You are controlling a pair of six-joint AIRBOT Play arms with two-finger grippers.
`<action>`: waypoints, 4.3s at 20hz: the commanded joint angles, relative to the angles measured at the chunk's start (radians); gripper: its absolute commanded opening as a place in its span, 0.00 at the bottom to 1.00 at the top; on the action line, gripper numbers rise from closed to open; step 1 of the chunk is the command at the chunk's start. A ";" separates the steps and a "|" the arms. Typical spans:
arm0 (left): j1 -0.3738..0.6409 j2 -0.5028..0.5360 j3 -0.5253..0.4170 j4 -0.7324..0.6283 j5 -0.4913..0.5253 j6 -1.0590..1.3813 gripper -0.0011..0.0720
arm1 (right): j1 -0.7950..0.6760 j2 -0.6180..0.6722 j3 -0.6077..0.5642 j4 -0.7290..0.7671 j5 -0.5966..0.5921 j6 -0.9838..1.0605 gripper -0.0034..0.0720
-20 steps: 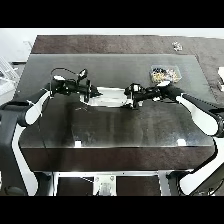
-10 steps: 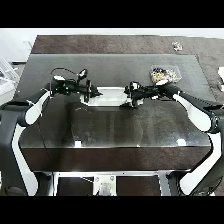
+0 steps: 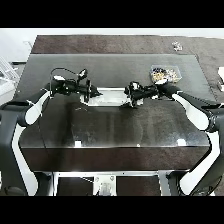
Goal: Fold the box and place the chain.
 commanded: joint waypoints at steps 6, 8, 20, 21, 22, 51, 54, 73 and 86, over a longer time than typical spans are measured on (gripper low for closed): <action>0.000 -0.001 0.000 0.000 0.000 0.000 0.04 | -0.001 -0.025 0.035 -0.003 0.003 0.023 0.96; 0.000 -0.001 0.000 0.000 0.000 0.000 0.04 | 0.000 -0.037 0.054 -0.003 0.005 0.036 0.96; 0.000 -0.001 0.000 0.000 0.000 0.000 0.04 | 0.000 -0.039 0.059 -0.023 0.011 0.037 0.96; 0.000 -0.001 0.000 0.000 0.000 0.000 0.04 | 0.000 -0.039 0.059 -0.022 0.012 0.037 0.96; 0.000 -0.001 0.000 0.000 0.000 0.000 0.04 | 0.000 -0.039 0.059 -0.023 0.012 0.037 0.95; 0.000 -0.001 0.000 0.000 0.000 0.000 0.04 | -0.006 -0.085 0.126 -0.049 0.097 0.130 0.92; 0.000 -0.001 0.000 0.000 0.000 0.000 0.04 | -0.003 -0.085 0.138 -0.088 0.079 0.131 0.91; 0.000 -0.001 0.000 0.000 0.000 0.000 0.04 | 0.000 -0.085 0.138 -0.089 0.081 0.130 0.82; 0.000 -0.001 0.000 0.000 0.000 0.000 0.04 | 0.000 -0.085 0.137 -0.085 0.081 0.130 0.82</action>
